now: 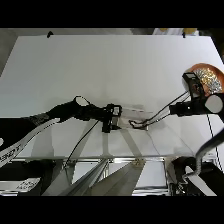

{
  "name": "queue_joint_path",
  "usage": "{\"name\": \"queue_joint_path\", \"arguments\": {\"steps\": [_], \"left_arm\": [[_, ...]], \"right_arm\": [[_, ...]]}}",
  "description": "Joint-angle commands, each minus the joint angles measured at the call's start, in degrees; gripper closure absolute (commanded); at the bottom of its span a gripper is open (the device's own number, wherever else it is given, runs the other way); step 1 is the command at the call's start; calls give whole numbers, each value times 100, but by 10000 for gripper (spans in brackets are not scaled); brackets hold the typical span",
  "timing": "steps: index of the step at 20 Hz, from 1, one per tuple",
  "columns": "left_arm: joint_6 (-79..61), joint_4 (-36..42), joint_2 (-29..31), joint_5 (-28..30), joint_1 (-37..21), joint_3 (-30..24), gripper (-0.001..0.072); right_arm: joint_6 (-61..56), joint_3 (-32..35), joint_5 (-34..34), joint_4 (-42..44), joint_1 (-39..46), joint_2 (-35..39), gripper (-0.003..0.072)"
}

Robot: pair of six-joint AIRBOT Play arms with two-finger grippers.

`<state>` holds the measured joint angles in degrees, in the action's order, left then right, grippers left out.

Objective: Fold the box and place the chain.

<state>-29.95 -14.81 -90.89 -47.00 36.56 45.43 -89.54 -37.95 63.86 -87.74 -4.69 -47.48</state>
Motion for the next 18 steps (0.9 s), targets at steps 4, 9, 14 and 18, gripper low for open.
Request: {"name": "queue_joint_path", "arguments": {"steps": [4,9,14,18], "left_arm": [[0,-2,0,-35,-2,0,695],[0,-2,0,-35,-2,0,695],[0,-2,0,-35,-2,0,695],[0,-4,0,-35,-2,0,695]], "right_arm": [[553,-7,1152,1775,-2,1353,670],[1060,-7,1095,3593,-2,1499,670],[1152,-7,138,4277,-789,1497,670],[970,-7,-929,4227,-1766,1405,670]]}}
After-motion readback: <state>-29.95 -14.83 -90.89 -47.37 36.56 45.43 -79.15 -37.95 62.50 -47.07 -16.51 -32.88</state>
